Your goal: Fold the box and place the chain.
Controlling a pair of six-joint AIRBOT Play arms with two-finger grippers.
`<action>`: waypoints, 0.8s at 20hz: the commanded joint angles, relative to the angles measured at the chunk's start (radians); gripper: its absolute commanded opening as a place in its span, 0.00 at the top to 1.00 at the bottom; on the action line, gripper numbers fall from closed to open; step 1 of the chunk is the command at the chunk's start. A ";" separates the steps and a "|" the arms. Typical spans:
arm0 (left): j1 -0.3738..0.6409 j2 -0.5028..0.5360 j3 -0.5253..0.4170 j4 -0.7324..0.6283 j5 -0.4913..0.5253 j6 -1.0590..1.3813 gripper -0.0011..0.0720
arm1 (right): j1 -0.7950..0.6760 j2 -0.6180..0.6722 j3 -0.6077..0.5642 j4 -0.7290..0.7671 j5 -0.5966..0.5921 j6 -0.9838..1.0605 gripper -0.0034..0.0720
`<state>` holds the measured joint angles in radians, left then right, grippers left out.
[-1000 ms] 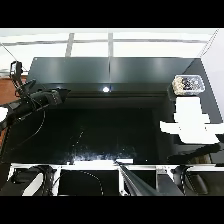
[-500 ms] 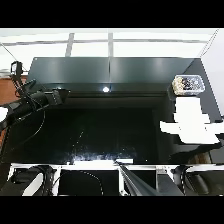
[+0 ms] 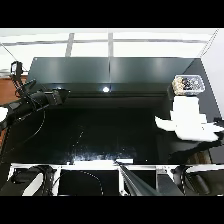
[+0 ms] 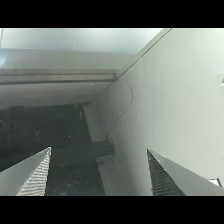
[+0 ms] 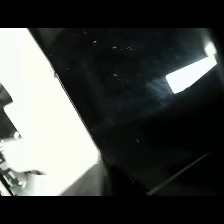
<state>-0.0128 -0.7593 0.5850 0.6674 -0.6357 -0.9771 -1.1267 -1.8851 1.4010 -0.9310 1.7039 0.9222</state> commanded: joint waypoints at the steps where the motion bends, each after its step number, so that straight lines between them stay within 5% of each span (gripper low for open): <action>1: 0.000 0.000 0.001 0.000 0.000 0.000 0.02 | 0.044 0.005 -0.007 0.043 0.024 -0.032 0.94; 5: 0.000 0.000 0.001 0.000 0.000 0.000 0.02 | 0.160 0.045 -0.019 0.126 0.048 -0.046 0.91; 10: 0.000 0.000 0.001 -0.027 -0.004 0.000 0.02 | 0.365 0.196 -0.196 0.219 0.012 -0.039 0.91; 16: -0.001 -0.002 0.001 -0.025 -0.010 0.001 0.02 | 0.678 0.542 -0.519 0.313 -0.384 0.013 0.90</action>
<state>-0.0128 -0.7597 0.5850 0.6441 -0.6395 -0.9768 -0.5941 -1.5002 1.0168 -0.6815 1.5192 0.9146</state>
